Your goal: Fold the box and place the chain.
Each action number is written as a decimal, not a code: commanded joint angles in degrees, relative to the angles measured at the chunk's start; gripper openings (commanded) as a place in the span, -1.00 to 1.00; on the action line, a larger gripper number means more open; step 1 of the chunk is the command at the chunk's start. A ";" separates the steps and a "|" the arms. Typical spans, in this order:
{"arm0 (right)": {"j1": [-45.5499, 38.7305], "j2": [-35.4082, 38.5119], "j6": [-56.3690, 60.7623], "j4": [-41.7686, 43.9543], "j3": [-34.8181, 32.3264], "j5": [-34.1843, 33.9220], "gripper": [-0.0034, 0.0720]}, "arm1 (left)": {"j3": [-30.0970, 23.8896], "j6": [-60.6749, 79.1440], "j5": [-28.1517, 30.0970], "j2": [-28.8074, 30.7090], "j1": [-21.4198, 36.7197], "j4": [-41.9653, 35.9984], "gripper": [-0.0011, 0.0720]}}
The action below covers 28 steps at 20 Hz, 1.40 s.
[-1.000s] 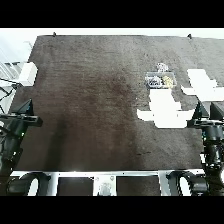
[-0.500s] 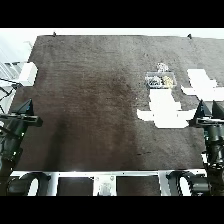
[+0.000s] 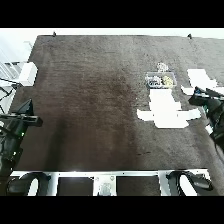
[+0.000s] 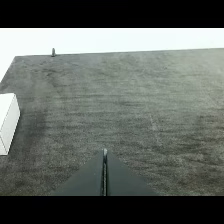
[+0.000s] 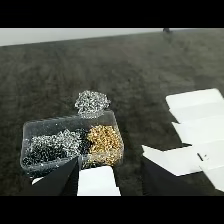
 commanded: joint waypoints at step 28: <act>-26.97 -66.64 37.79 -57.13 56.43 79.89 0.58 | -0.02 0.02 0.04 0.04 -0.02 0.00 -0.92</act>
